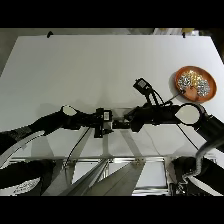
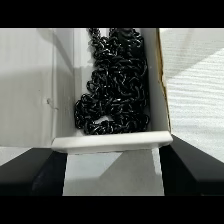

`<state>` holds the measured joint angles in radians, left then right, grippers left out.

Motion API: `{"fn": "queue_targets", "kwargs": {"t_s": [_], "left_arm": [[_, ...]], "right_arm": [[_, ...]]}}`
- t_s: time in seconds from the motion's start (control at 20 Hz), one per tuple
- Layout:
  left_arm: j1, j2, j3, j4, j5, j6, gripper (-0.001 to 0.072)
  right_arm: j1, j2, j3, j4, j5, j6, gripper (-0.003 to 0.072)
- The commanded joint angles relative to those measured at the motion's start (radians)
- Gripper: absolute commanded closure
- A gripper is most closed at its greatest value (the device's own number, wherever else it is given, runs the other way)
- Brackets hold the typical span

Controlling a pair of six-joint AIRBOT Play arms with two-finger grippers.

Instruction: Fold the box and place the chain.

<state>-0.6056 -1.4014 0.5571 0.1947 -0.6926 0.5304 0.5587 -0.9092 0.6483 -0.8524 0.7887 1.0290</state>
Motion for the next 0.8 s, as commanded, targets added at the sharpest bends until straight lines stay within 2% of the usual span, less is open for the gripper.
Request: {"fn": "queue_targets", "kwargs": {"t_s": [0.0, 0.2, 0.25, 0.35, 0.4, 0.55, 0.6, 0.7, 0.75], "left_arm": [[-0.001, 0.0, 0.0, 0.0, 0.0, 0.0, 0.0567], [0.0, 0.0, 0.0, 0.0, 0.0, 0.0, 0.0567], [0.0, 0.0, 0.0, 0.0, 0.0, 0.0, 0.0567], [-0.001, 0.0, 0.0, 0.0, 0.0, 0.0, 0.0567], [0.0, 0.0, 0.0, 0.0, 0.0, 0.0, 0.0567], [0.0, 0.0, 0.0, 0.0, 0.0, 0.0, 0.0567], [0.0, 0.0, 0.0, 0.0, 0.0, 0.0, 0.0567], [0.0, 0.0, 0.0, 0.0, 0.0, 0.0, 0.0567], [0.0, 0.0, 0.0, 0.0, 0.0, 0.0, 0.0567]], "right_arm": [[0.001, -0.015, 0.0, -0.039, -0.024, 0.053, 0.0667], [0.001, -0.068, 0.0, -0.086, -0.017, 0.135, 0.0663], [0.001, -0.069, 0.0, -0.085, -0.014, 0.135, 0.0619], [-0.003, -0.065, 0.01, -0.084, 0.009, 0.134, 0.0405], [-0.019, -0.064, 0.027, -0.082, 0.041, 0.134, 0.0365], [-0.117, -0.064, 0.117, -0.083, 0.159, 0.133, 0.0372], [-0.166, -0.064, 0.153, -0.083, 0.188, 0.133, 0.0399], [-0.269, -0.064, 0.204, -0.083, 0.199, 0.133, 0.0533], [-0.318, -0.064, 0.212, -0.083, 0.183, 0.133, 0.0535]]}}
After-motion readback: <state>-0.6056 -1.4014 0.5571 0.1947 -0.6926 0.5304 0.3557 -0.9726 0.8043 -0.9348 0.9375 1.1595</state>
